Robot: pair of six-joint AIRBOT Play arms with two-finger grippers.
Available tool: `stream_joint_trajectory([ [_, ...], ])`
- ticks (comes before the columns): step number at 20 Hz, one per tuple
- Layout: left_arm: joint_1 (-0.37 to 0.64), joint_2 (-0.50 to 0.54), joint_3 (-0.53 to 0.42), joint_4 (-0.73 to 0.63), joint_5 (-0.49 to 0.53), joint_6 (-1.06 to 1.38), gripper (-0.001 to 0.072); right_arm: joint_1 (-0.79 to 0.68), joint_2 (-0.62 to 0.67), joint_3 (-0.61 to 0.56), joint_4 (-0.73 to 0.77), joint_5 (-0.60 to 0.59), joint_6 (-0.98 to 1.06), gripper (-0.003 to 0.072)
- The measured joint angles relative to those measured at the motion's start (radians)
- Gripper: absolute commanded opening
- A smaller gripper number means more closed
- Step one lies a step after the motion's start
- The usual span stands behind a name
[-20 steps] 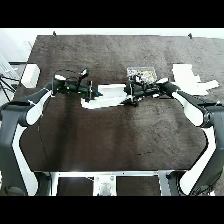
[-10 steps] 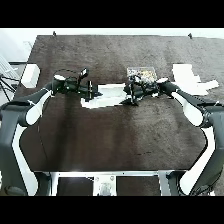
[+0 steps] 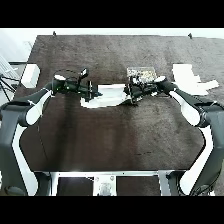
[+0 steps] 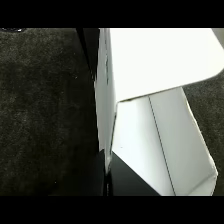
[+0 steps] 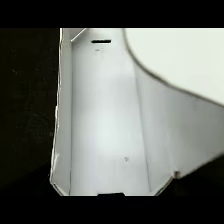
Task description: Fold the box and place the chain.
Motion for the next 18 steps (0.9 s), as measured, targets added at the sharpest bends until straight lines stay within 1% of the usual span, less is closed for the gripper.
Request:
stream_joint_trajectory([
  [6, 0.0, 0.0, 0.0, -0.001, 0.021, 0.005, 0.0021, 0.006, -0.031, 0.045, -0.021, 0.055, 0.027, 0.0651],
  [18, 0.0, 0.0, 0.0, -0.004, 0.039, 0.006, 0.0021, 0.004, -0.045, 0.058, 0.009, 0.072, 0.027, 0.065],
])
